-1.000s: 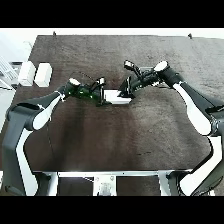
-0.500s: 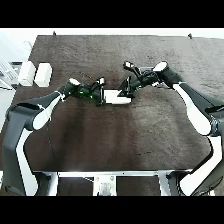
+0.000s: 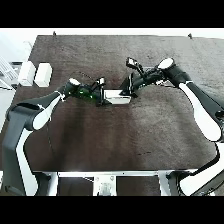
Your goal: Fold the box and place the chain.
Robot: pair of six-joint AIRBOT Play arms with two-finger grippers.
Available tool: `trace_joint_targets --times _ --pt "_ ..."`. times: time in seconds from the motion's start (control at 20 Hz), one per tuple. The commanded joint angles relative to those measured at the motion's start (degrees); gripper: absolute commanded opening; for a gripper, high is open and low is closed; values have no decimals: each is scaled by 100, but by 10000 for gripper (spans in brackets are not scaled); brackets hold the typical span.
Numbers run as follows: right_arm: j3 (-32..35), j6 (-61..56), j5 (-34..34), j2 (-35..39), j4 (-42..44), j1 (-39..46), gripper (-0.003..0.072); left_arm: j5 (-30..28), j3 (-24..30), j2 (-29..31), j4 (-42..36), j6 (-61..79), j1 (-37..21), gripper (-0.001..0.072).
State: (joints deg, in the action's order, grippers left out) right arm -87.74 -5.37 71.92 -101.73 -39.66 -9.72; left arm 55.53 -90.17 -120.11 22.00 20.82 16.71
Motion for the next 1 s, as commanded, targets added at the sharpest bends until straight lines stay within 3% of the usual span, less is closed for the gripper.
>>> trace_joint_targets --times 0.0,0.2,0.65,0.95 --pt "334 431 -529 28 22 -20 397 0 2 -4 2 0 -7 426" --pt "584 1005 -1235 28 289 -20 420 -2 2 -4 2 2 -7 426" --pt "988 1145 -927 487 693 -22 396 -2 2 -4 2 2 -7 426" --pt "1213 1316 -1086 321 695 -20 394 -2 2 -4 2 2 -7 426"
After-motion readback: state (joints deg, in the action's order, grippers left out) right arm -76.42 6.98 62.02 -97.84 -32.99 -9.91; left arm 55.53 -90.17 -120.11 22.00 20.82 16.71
